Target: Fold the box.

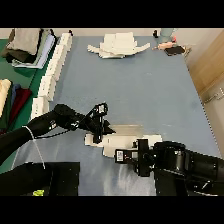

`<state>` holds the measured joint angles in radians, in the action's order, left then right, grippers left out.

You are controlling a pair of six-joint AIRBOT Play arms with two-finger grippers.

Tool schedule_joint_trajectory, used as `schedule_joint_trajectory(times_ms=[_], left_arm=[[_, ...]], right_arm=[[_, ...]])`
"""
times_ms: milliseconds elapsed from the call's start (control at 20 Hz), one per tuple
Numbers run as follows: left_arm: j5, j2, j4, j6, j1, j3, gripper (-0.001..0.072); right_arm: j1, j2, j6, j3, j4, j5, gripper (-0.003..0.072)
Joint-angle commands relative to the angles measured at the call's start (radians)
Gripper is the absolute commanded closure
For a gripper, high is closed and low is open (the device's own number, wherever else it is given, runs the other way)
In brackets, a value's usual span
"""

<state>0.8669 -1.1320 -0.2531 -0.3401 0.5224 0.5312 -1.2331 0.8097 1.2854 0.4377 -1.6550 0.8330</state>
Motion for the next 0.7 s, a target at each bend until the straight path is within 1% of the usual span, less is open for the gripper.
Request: schedule_joint_trajectory(times_ms=[0,150,300,350,650], left_arm=[[0.000,0.000,0.000,0.000,0.000,0.001,0.0693],[0.001,0.001,0.000,0.000,0.000,0.001,0.0693],[0.000,0.000,0.000,0.000,0.000,0.001,0.0693],[0.000,0.001,0.000,0.000,0.000,0.001,0.0693],[0.000,0.001,0.000,0.000,0.000,0.001,0.0692]], right_arm=[[-0.004,0.048,0.162,0.001,-0.102,-0.064,-0.0010],[-0.005,0.021,0.357,0.023,-0.192,-0.023,-0.0010],[-0.004,-0.015,0.531,0.062,-0.242,0.074,-0.0009],[-0.004,-0.022,0.569,0.068,-0.261,0.095,-0.0010],[-0.004,-0.026,0.671,0.068,-0.312,0.138,-0.0009]])
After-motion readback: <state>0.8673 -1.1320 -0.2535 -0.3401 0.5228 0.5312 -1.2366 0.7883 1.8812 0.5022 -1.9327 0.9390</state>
